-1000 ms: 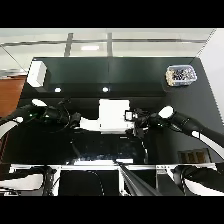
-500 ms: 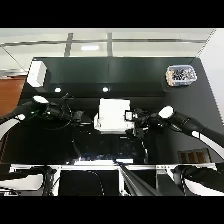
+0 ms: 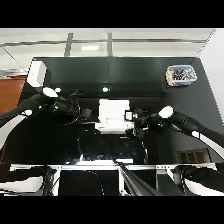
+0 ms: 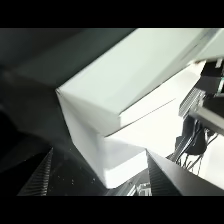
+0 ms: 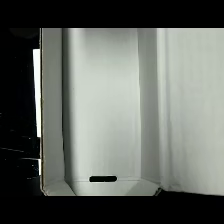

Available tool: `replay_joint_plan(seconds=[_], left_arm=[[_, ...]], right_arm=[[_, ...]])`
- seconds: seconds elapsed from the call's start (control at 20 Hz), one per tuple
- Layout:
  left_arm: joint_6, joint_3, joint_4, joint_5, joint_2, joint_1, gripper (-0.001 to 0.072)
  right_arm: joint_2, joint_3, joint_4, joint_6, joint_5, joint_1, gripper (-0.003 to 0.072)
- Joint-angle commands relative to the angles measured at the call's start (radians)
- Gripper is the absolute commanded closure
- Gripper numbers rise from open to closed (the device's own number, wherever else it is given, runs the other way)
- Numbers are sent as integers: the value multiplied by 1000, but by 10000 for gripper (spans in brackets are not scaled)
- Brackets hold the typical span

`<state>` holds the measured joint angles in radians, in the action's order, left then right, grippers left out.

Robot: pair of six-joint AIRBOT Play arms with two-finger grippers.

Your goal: Fold the box and place the chain.

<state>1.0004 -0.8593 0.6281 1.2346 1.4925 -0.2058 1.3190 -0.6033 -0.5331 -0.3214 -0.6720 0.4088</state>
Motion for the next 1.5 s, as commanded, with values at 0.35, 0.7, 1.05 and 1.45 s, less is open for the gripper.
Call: replay_joint_plan(seconds=[0.35, 0.7, 1.05, 1.45], left_arm=[[244, -80, 130, 43, -3, -122, 207], [399, -151, 230, -12, -7, -195, 207], [549, -190, 335, -42, -7, -240, 208], [789, -204, 538, -113, -6, -370, 231]], right_arm=[[0, -1, 0, 0, 0, 1, 320], [0, -1, 0, 0, 0, 1, 320], [0, -1, 0, 0, 0, 1, 320], [0, -1, 0, 0, 0, 1, 320]])
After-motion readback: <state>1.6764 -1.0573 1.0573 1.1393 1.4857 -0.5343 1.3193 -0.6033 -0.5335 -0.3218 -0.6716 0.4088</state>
